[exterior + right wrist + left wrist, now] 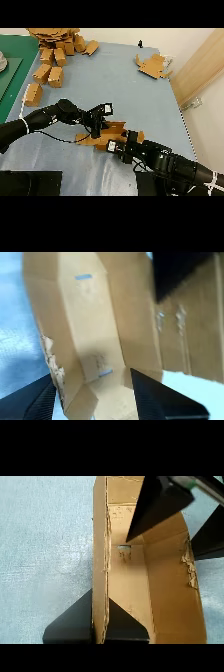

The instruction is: Fold the box.

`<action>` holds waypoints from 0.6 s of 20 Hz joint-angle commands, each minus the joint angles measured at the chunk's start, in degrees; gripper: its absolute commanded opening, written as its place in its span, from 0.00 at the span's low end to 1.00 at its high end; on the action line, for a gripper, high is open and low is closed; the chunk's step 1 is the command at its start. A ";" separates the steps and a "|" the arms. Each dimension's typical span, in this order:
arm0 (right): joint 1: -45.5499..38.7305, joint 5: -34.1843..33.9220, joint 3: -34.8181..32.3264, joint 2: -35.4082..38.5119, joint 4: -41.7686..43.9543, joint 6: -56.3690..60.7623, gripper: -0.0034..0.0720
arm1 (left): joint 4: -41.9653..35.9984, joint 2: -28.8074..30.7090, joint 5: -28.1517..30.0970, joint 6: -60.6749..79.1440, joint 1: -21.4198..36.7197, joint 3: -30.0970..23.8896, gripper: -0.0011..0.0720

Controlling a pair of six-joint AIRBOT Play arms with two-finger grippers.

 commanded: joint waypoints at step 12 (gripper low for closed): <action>-12.48 -6.08 -0.02 3.58 13.97 -16.98 0.99 | 0.00 -0.02 -0.02 0.00 0.00 0.04 0.03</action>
